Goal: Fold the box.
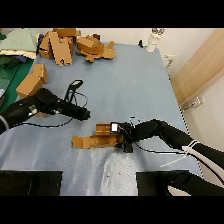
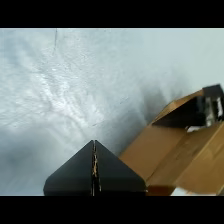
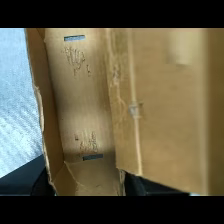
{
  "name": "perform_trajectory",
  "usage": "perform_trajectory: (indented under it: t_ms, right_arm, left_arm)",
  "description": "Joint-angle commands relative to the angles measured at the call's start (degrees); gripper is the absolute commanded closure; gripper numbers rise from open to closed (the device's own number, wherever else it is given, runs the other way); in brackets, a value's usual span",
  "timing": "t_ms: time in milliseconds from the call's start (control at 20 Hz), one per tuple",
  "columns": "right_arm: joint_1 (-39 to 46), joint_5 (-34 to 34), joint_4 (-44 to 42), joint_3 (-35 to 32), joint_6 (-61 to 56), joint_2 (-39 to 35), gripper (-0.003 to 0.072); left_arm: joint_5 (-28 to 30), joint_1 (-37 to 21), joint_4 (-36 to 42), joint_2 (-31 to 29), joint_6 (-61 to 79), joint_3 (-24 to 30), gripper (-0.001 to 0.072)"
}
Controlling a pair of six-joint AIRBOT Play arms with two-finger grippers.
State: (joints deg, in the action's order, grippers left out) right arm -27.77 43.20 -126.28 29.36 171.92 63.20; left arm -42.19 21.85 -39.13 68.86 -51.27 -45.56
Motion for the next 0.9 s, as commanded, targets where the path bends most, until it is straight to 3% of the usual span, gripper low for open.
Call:
perform_trajectory:
  t_ms: [0, 200, 300, 450, 500, 550, 600, 850]
  right_arm:
    - [-0.1, 0.4, 0.0, 0.0, 0.0, 0.0, 0.0151]
    - [-0.1, 0.4, 0.0, 0.0, 0.0, 0.0, 0.0150]
    - [-0.1, 0.4, 0.0, 0.0, 0.0, 0.0, 0.0150]
    - [-0.1, 0.4, 0.0, 0.0, 0.0, 0.0, 0.0150]
    - [-0.1, 0.4, 0.0, 0.0, 0.0, 0.0, 0.0150]
    - [-0.1, 0.4, 0.0, 0.0, 0.0, 0.0, 0.0150]
    - [-0.1, 0.4, 0.0, 0.0, 0.0, 0.0, 0.0150]
    - [-0.1, 0.3, 0.0, 0.0, 0.0, 0.0, 0.0150]
  left_arm:
    - [-6.5, -4.6, -5.6, -6.3, 11.3, 1.2, 0.0699]
    - [-15.4, -8.0, -5.9, -11.3, 17.3, 6.0, 0.0699]
    - [-15.2, -4.5, -6.6, -14.4, 22.0, 9.4, 0.0699]
    - [-9.2, 5.9, -13.9, -19.0, 28.9, 12.3, 0.0697]
    - [-7.6, 9.2, -16.9, -19.2, 30.6, 12.4, 0.0601]
    - [-6.3, 11.7, -18.7, -19.1, 30.9, 12.4, 0.0214]
    - [-5.3, 13.7, -19.0, -18.8, 30.9, 12.4, 0.0024]
    - [-5.3, 16.0, -19.0, -15.6, 30.9, 12.4, 0.0022]
